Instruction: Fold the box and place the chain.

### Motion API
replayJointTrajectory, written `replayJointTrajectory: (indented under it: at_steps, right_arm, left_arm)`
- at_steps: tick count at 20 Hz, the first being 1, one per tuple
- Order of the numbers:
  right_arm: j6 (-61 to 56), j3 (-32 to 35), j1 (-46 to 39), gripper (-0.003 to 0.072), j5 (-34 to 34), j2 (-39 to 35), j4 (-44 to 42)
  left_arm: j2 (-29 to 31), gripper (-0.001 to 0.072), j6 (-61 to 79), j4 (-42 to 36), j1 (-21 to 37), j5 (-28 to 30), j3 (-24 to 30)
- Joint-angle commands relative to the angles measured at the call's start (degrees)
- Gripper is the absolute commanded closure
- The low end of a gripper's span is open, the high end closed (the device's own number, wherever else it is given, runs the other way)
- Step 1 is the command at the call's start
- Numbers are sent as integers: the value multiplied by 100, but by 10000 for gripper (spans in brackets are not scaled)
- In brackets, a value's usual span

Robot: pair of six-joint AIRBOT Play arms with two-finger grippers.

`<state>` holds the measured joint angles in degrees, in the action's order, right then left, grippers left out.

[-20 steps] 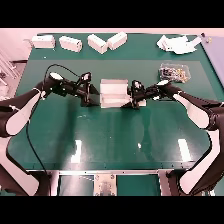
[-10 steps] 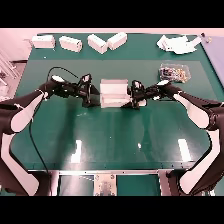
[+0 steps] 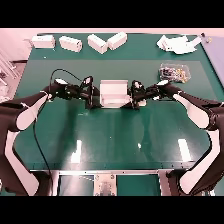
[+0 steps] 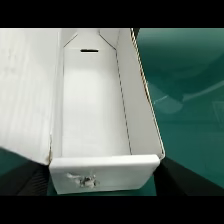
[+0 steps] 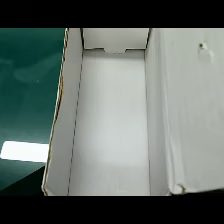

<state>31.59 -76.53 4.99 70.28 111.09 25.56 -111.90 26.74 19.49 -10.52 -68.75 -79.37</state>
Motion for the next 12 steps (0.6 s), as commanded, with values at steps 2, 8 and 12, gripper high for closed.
replayJointTrajectory:
  at_steps: [2, 8, 12]
  right_arm:
    - [-2, -7, 2, 102, -13, -2, -7]
    - [-4, -7, 2, 102, -13, -2, -7]
    - [-4, -7, 2, 102, -13, -2, -7]
  left_arm:
    - [-133, -11, 52, 17, -79, -4, -17]
    - [-144, -11, -234, 22, -79, 120, -26]
    - [-144, -11, -472, 435, -164, 278, -247]
